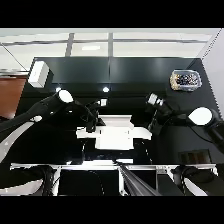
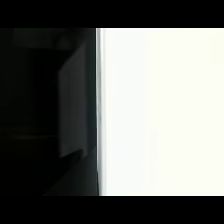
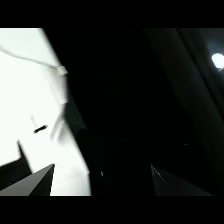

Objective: Fold the box and place the chain.

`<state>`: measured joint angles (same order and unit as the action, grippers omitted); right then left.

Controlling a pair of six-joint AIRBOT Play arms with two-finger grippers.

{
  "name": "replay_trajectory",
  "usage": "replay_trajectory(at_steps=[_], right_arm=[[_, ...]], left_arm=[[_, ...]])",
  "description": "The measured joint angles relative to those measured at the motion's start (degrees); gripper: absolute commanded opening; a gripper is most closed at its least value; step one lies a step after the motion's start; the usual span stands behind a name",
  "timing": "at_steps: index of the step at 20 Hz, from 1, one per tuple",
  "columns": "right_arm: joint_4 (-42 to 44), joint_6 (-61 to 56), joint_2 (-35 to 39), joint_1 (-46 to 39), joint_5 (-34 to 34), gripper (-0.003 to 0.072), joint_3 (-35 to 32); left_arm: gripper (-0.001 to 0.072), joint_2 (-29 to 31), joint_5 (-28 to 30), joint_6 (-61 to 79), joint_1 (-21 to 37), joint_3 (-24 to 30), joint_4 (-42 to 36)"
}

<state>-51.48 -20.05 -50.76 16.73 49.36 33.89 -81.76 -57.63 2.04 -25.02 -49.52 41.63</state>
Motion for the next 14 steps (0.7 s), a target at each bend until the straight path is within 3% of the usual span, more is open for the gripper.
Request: replay_trajectory(at_steps=[5, 14], right_arm=[[-3.41, 3.58, -0.13, 4.17, 0.11, 0.0719, -2.29], [-1.86, 5.95, -1.27, 6.97, 0.57, 0.0718, -5.60]], left_arm=[[0.0025, -1.49, 4.26, 2.78, -0.74, 0.48, 0.96], [0.0025, -3.04, 4.46, 2.86, -0.90, 0.57, 1.01]])
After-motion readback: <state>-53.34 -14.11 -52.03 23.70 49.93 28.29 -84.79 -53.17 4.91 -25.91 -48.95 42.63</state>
